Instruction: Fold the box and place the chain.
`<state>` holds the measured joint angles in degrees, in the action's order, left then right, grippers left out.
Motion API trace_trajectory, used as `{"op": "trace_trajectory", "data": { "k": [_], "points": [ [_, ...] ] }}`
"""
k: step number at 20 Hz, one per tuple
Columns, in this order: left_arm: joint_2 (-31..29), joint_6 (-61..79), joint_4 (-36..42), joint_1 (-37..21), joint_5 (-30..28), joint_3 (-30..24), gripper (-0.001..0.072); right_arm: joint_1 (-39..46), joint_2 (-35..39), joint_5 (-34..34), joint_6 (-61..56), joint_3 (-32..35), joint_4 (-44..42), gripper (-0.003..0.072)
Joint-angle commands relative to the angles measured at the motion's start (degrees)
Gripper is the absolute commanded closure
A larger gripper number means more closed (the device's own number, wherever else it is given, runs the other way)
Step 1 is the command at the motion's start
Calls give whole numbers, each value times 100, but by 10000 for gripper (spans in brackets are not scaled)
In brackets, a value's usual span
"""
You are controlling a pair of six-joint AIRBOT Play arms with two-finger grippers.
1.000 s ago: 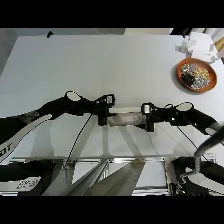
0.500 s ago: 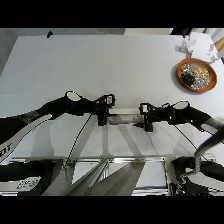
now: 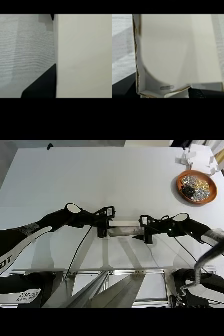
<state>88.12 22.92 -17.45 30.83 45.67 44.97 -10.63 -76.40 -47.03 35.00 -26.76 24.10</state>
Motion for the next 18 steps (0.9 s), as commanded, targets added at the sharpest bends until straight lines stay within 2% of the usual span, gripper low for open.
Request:
{"op": "trace_trajectory", "data": {
  "k": [1,14,18],
  "points": [
    [0,-2,0,-2,0,4,700,-7,-2,2,-2,-2,7,252],
    [0,-2,4,-2,2,4,700,-7,-2,4,-2,-2,7,252],
    [-2,96,101,-2,162,4,700,-7,-2,4,-2,-2,7,252]
  ]
}}
